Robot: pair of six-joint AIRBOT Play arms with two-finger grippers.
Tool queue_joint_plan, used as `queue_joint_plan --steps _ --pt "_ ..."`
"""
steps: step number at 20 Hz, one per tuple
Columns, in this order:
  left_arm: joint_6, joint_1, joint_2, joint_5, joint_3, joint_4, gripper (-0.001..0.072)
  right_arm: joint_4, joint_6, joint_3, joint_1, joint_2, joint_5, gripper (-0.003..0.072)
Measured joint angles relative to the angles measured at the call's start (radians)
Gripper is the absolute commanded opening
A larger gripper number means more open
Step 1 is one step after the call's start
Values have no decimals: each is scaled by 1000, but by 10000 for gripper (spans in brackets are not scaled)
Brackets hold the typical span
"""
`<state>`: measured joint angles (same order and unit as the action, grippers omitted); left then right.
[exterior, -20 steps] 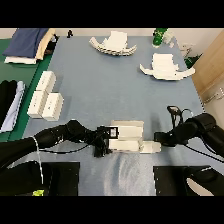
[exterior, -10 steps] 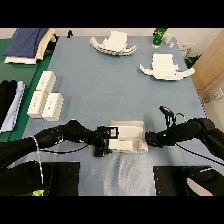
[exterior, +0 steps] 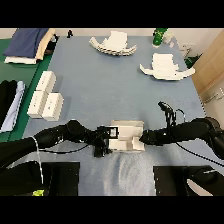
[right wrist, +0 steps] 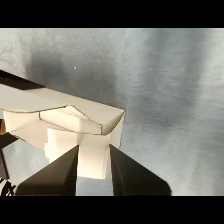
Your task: Fold the box.
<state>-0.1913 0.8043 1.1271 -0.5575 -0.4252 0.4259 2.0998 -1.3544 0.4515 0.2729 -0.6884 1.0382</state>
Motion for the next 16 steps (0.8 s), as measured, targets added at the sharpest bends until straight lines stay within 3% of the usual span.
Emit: queue_joint_plan --steps 9,16 --pt "0 0 0 0 0 0 452 -47 28 31 97 -123 -22 302" --pt "0 0 0 0 0 0 452 -358 382 197 366 -321 22 302"
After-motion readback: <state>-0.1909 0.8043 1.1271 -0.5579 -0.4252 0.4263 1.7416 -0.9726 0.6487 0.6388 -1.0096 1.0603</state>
